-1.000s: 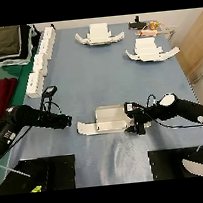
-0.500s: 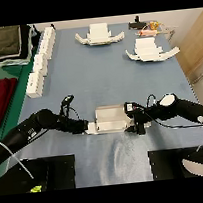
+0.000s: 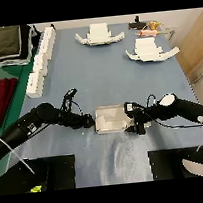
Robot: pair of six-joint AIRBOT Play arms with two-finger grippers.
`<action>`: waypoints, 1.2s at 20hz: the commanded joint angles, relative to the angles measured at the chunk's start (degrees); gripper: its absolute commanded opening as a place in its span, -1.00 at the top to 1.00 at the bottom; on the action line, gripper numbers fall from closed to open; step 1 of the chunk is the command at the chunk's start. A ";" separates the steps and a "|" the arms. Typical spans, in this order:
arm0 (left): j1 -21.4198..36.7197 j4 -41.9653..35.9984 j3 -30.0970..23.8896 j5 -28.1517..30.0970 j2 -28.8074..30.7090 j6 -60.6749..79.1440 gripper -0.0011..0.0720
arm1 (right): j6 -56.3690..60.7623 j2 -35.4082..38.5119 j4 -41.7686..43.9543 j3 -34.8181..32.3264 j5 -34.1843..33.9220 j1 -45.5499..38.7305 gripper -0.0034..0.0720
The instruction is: Fold the box.
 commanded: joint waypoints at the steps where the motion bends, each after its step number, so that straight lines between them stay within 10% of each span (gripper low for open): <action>1: 0.35 -0.35 1.18 -1.07 -0.04 -0.48 -0.30 | 0.00 0.02 0.00 0.04 0.00 0.02 -0.53; 15: -3.63 -9.25 1.33 4.76 -4.15 5.90 -0.30 | 0.00 0.02 0.00 0.04 0.00 0.02 -0.53; 24: -15.72 24.74 7.96 5.33 -6.43 -33.79 -0.29 | 0.00 0.02 0.00 0.04 0.00 0.02 -0.53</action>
